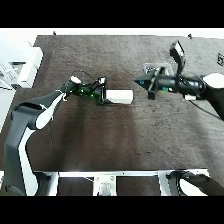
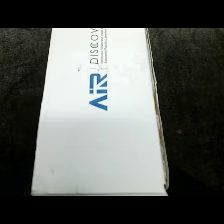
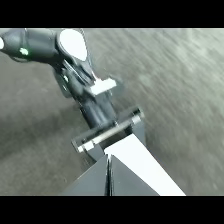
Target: Fold the box and place the chain.
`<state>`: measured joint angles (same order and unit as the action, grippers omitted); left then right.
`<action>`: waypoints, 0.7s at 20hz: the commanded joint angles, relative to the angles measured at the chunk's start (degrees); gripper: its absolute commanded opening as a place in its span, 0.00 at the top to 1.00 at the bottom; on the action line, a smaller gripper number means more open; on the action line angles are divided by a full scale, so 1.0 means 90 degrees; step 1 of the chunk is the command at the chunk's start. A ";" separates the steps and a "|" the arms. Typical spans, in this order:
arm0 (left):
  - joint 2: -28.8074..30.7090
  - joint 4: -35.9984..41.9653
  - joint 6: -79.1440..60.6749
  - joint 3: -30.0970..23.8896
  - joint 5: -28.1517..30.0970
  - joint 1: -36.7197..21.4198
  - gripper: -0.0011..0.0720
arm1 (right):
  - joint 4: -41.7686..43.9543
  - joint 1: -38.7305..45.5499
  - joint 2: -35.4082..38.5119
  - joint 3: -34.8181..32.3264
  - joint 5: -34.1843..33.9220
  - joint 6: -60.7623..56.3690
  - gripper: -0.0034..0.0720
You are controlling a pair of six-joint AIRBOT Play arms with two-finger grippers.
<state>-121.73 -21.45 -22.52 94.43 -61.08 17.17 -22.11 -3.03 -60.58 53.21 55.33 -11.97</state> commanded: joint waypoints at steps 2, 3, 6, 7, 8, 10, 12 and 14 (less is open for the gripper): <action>0.0002 0.0221 0.0000 0.0002 -0.0386 -0.0002 0.33 | 0.0010 0.0430 0.0952 -0.1231 -0.0345 -0.0126 0.93; 0.0010 0.0306 0.0000 0.0005 -0.0493 -0.0005 0.33 | 0.0010 0.0498 0.0996 -0.1321 -0.0340 -0.0129 0.93; 0.0010 0.0403 0.0002 0.0005 -0.0500 -0.0005 0.33 | 0.0007 0.0556 0.1010 -0.1377 -0.0335 -0.0124 0.93; 0.0010 0.0398 0.0000 0.0005 -0.0486 -0.0005 0.33 | 0.0007 0.0556 0.1010 -0.1377 -0.0335 -0.0124 0.93; 0.0010 0.0408 0.0005 0.0005 -0.0410 -0.0005 0.34 | 0.0007 0.0556 0.1010 -0.1389 -0.0335 -0.0124 0.93; 0.0036 0.0471 0.0245 0.0005 -0.0423 -0.0012 0.95 | 0.0007 0.0556 0.1010 -0.1404 -0.0333 -0.0126 0.93; 0.0214 0.0478 0.0954 0.0005 -0.0335 -0.0063 0.96 | 0.0007 0.0556 0.1010 -0.1404 -0.0335 -0.0126 0.93; 0.0656 0.0379 0.1632 0.0002 -0.0100 -0.0199 0.97 | 0.0005 0.0556 0.1010 -0.1404 -0.0335 -0.0126 0.93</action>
<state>-119.09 -17.69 -15.75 94.39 -64.10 16.43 -22.06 1.93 -51.59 40.75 52.34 -13.08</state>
